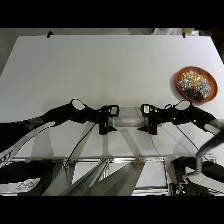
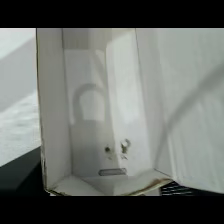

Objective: Fold the box and place the chain.

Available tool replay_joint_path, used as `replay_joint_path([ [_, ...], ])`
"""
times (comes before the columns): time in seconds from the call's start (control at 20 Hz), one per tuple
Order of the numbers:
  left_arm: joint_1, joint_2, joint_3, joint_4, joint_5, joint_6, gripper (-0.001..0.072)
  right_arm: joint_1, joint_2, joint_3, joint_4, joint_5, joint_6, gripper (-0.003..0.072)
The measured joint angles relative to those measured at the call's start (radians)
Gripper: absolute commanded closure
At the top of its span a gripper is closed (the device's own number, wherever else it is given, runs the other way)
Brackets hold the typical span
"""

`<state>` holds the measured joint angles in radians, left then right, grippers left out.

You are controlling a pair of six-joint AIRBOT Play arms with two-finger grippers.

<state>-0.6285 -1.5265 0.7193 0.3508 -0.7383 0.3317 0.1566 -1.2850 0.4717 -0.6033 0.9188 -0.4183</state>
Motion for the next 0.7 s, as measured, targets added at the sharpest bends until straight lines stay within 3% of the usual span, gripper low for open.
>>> replay_joint_path([
  [0.5, 0.000, 0.000, 0.000, 0.002, -0.003, 0.000, 0.0457, -0.055, 0.198, -0.001, -0.180, 0.047, 0.242, 0.0012],
  [0.6, 0.000, 0.000, 0.000, 0.002, -0.004, 0.000, 0.0457, -0.080, 0.259, -0.001, -0.197, 0.085, 0.290, 0.0059],
  [0.65, 0.000, 0.000, 0.000, 0.002, -0.004, 0.000, 0.0457, -0.089, 0.293, -0.001, -0.203, 0.103, 0.311, 0.0117],
  [0.7, 0.000, 0.000, 0.000, 0.003, -0.004, 0.000, 0.0457, -0.094, 0.323, -0.001, -0.204, 0.117, 0.327, 0.0271],
])
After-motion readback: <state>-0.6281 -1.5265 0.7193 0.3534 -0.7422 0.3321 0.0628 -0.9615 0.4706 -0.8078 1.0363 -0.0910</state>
